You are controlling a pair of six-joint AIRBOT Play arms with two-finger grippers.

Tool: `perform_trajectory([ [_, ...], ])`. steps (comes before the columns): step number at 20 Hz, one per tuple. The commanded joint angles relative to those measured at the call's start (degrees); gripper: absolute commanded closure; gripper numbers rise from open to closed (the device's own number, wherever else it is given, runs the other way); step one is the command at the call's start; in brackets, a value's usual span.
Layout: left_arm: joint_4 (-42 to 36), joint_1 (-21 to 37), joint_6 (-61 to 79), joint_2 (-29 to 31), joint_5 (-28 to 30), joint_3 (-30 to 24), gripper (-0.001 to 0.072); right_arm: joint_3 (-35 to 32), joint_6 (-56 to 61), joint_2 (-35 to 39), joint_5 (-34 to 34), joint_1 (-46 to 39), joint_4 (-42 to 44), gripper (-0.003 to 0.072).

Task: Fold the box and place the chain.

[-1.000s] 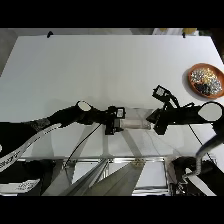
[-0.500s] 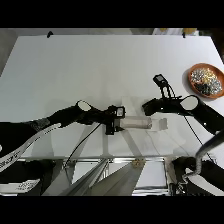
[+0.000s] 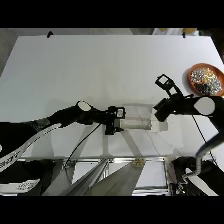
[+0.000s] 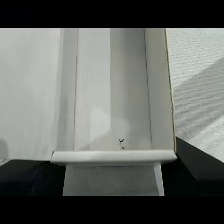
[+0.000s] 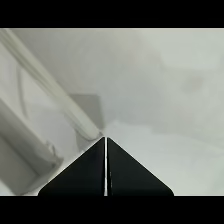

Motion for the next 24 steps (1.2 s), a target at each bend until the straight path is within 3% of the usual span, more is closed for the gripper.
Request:
perform_trajectory([
  [1,-0.13,-0.02,-0.02,-0.04,-0.13,0.04,0.0477,0.22,-14.62,6.25,11.15,0.04,-5.46,0.0668],
  [3,-0.13,-0.02,-0.02,-0.04,-0.15,0.04,0.0477,-1.18,-24.24,5.46,15.47,0.04,-4.96,0.0668],
  [5,-0.13,-0.02,-0.02,-0.04,-0.15,0.04,0.0477,-4.07,-32.24,3.85,15.26,0.04,-3.32,0.0643],
  [7,-0.13,-0.02,-0.02,-0.04,-0.15,0.04,0.0477,-7.87,-38.21,2.19,11.3,0.04,2.27,0.0425],
  [8,-0.13,-0.02,-0.02,-0.04,-0.15,0.04,0.0477,-9.86,-40.33,1.99,7.74,0.04,5.46,0.0418],
  [12,-0.13,-0.02,-0.02,-0.04,-0.15,0.04,0.0477,-14.8,-42.97,1.66,-3.76,0.02,9.16,0.0449],
  [14,-0.11,-0.02,0.0,-0.04,-0.15,0.04,0.0477,-14.93,-43.01,0.28,-4.37,-0.26,10.05,0.051],
  [18,-0.13,-0.02,-0.02,-0.04,-0.15,0.04,0.0477,-14.93,-43.76,-3.78,-6.21,-0.24,11.26,0.051],
  [24,-0.13,-0.02,0.0,-0.04,-0.15,0.04,0.0477,-14.93,-52.41,-5.62,-6.99,-0.24,21.73,0.0529],
])
